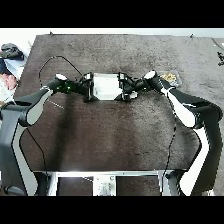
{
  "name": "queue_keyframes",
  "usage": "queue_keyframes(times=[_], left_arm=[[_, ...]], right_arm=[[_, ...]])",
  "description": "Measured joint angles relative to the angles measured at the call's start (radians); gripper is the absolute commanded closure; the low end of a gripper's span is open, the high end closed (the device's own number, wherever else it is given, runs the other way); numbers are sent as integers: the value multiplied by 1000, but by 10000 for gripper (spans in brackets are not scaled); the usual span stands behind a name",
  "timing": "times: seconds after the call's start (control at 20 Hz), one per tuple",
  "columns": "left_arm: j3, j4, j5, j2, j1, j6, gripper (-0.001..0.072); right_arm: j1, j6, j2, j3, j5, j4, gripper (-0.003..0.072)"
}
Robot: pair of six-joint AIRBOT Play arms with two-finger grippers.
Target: Fold the box and place the chain.
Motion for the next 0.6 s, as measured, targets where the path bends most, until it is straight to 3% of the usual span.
queue_keyframes(times=[0.1,0.5,0.55,0.6], left_arm=[[0,-2,-3,0,0,1,87],[0,-1,-33,0,0,11,91],[0,0,-33,0,0,11,128],[1,0,-32,0,0,11,248]], right_arm=[[0,0,0,0,0,0,210],[0,-1,0,0,4,-1,210],[0,-1,0,0,4,-1,210],[0,-1,0,0,4,-1,210]])
